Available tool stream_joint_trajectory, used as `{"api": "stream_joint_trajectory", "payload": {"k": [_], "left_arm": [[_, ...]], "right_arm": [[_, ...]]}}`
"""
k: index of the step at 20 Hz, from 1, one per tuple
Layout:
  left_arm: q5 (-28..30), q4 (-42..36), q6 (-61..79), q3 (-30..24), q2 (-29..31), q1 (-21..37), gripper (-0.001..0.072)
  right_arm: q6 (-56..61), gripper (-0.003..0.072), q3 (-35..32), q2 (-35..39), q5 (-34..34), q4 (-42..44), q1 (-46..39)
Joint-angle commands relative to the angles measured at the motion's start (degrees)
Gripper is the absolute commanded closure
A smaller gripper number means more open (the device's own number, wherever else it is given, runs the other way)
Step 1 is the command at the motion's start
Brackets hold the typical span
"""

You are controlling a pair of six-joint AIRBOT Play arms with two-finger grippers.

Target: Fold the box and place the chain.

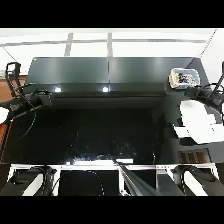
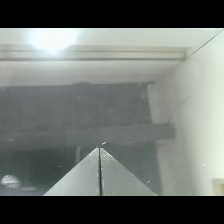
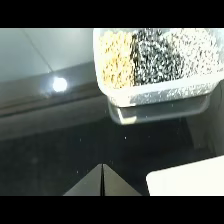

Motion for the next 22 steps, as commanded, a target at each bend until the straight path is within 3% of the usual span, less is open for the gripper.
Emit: {"api": "stream_joint_trajectory", "payload": {"k": [1, 2, 3, 4, 6, 7, 9, 11, 16, 19, 22], "left_arm": [[-0.3, -4.9, 0.0, 0.0, -1.3, 0.0, 0.0683], [-1.1, -5.2, 0.0, 0.0, -2.1, 0.0, 0.0682], [-2.6, -5.6, -0.2, 0.0, -3.2, 0.0, 0.0677], [-4.4, -6.8, -0.2, 0.0, -4.2, 0.0, 0.0573], [-8.1, -10.1, -0.7, 0.0, -6.3, 0.0, 0.0037], [-9.5, -11.2, -2.9, 0.0, -7.2, 0.0, 0.0001], [-11.3, -11.2, -4.8, 0.0, -8.3, 0.0, 0.0002], [-12.3, -11.2, -5.2, 0.0, -8.7, 0.0, 0.0010], [-12.7, -11.2, -6.3, 0.0, -8.8, 0.0, 0.0010], [-12.7, -11.2, -6.3, 0.0, -8.8, 0.0, 0.0010], [-12.7, -11.2, -6.2, 0.0, -8.8, 0.0, 0.0010]], "right_arm": [[0.0, 0.0431, 0.0, 0.0, -2.0, -2.1, 0.0], [0.0, 0.0005, 0.0, -0.1, -1.7, -3.4, 0.0], [0.0, -0.0034, 0.0, -0.1, -0.7, -5.6, 0.0], [0.0, -0.0034, 0.0, -0.1, 0.8, -8.6, -0.3], [2.1, -0.0034, 0.0, -0.1, 3.5, -15.6, -2.3], [4.5, -0.0034, 0.0, -0.2, 4.3, -20.1, -4.7], [10.9, -0.0034, 0.1, -0.8, 5.2, -29.9, -12.6], [13.9, -0.0034, 0.1, -2.2, 6.0, -32.5, -23.4], [14.3, -0.0034, 1.7, -8.7, 7.6, -19.1, -46.3], [1.4, -0.0034, 8.2, -16.4, 12.1, -11.8, -48.9], [-8.9, -0.0034, 19.8, -26.6, 22.8, -7.4, -48.8]]}}
